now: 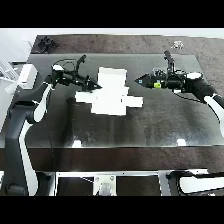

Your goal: Fold the box and place the chain.

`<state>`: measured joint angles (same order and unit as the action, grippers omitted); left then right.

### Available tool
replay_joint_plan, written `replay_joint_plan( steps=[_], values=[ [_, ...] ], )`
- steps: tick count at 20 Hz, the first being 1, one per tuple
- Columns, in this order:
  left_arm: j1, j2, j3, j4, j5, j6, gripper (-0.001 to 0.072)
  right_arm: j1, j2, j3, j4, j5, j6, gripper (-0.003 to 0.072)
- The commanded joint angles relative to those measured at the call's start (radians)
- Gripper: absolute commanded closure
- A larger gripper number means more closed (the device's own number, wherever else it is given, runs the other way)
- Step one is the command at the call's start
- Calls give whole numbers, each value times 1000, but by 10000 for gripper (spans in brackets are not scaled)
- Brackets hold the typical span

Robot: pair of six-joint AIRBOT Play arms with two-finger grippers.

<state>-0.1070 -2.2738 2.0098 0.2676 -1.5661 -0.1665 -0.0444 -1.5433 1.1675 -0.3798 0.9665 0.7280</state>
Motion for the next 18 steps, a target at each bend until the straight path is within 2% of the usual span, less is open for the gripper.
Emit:
replay_joint_plan(
  steps=[1,3,4,7,9,18],
  values=[
    [0,1,-1,-23,-10,128,693,-7,4,-16,2,3,-16,292],
    [0,10,-26,-31,30,178,694,-7,4,-31,2,3,-34,292],
    [0,28,-68,-41,67,217,693,-7,4,-39,2,3,-34,291],
    [0,129,-266,-66,240,387,693,-7,-2,-47,2,-1,-34,292],
    [0,188,-370,-66,305,480,694,-7,-3,-50,2,-14,-34,291],
    [0,195,-451,-63,329,641,694,-6,-4,-50,3,-33,-34,291]
  ],
)
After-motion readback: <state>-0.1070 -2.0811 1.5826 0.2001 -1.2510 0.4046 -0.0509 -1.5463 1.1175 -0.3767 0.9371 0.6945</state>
